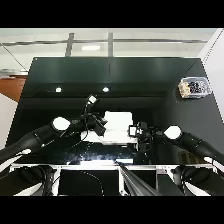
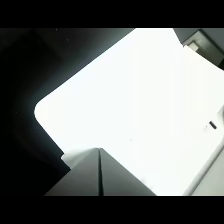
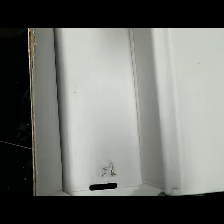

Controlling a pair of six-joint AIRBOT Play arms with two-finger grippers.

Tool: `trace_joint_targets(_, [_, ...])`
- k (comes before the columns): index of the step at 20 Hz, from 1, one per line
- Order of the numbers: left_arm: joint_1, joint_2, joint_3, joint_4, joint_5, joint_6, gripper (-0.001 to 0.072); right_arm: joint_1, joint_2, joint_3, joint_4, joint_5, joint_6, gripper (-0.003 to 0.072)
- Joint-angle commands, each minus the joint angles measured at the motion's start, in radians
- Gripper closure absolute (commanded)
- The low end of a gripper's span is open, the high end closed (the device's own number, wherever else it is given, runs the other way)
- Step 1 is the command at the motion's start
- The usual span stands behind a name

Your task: Fold the box and place the chain.

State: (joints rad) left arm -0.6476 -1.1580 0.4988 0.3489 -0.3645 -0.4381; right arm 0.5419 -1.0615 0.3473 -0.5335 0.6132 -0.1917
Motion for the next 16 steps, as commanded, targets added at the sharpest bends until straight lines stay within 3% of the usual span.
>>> trace_joint_targets(1, [-0.012,-0.027,-0.001,-0.008,0.015,0.018,0.0677,0.000,-0.001,0.000,0.001,-0.001,0.000,0.0114])
trace_joint_targets(6, [0.042,0.026,0.018,0.091,0.011,0.017,0.0677,0.000,-0.001,0.000,0.001,-0.001,0.000,0.0114])
trace_joint_targets(9, [0.197,0.119,0.019,0.126,-0.069,0.016,0.0676,0.000,-0.001,0.000,0.002,-0.001,0.000,0.0114])
trace_joint_targets(12, [0.431,0.175,0.019,0.154,-0.333,0.016,0.0675,0.000,-0.001,0.000,0.002,-0.004,0.001,0.0114])
trace_joint_targets(14, [0.562,0.177,0.021,0.264,-0.565,0.017,0.0675,0.000,-0.001,0.000,0.002,-0.004,0.001,0.0114])
trace_joint_targets(16, [0.631,0.177,0.020,0.427,-0.701,0.021,0.0653,0.000,-0.001,0.000,0.002,-0.004,0.001,0.0114])
